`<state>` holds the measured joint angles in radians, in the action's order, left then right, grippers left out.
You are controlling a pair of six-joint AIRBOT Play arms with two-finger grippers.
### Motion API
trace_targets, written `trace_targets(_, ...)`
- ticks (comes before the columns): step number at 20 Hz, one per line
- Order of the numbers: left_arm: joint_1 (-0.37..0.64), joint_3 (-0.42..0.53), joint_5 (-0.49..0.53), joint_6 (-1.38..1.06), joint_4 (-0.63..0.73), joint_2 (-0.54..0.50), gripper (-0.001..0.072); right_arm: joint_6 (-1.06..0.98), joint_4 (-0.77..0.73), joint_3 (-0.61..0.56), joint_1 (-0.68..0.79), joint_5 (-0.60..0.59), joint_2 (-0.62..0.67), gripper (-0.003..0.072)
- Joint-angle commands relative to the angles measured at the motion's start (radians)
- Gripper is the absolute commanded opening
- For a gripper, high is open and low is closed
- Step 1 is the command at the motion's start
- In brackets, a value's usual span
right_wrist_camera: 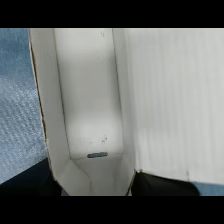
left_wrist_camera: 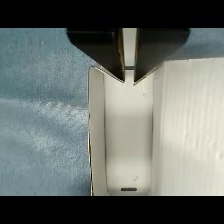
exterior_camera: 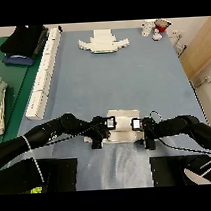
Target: Fold the box.
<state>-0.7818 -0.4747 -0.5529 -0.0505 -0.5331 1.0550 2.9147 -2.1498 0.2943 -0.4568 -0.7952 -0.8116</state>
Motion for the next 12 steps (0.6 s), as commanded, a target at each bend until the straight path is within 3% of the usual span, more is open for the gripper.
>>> trace_targets(1,-0.01,-0.001,0.003,-0.012,0.024,0.014,0.0432,0.0,0.0,-0.001,0.0,0.0,0.0,0.0499)
trace_targets(7,-0.01,-0.001,0.003,-0.009,0.024,0.014,0.0423,0.0,0.0,0.0,0.0,0.001,0.0,0.0499)
trace_targets(8,-0.009,-0.001,0.003,-0.005,0.024,0.014,0.0285,0.0,0.0,0.0,0.0,0.001,0.0,0.0499)
trace_targets(9,-0.009,-0.001,0.003,0.02,0.011,0.013,0.0055,0.0,0.0,0.0,0.0,0.001,0.0,0.0499)
trace_targets(10,-0.009,-0.002,0.0,0.079,-0.013,0.008,0.0013,0.0,0.0,0.0,0.0,0.001,0.0,0.05)
trace_targets(12,-0.008,-0.005,-0.006,0.269,-0.085,-0.012,0.0013,0.0,0.0,0.0,0.0,0.001,0.0,0.05)
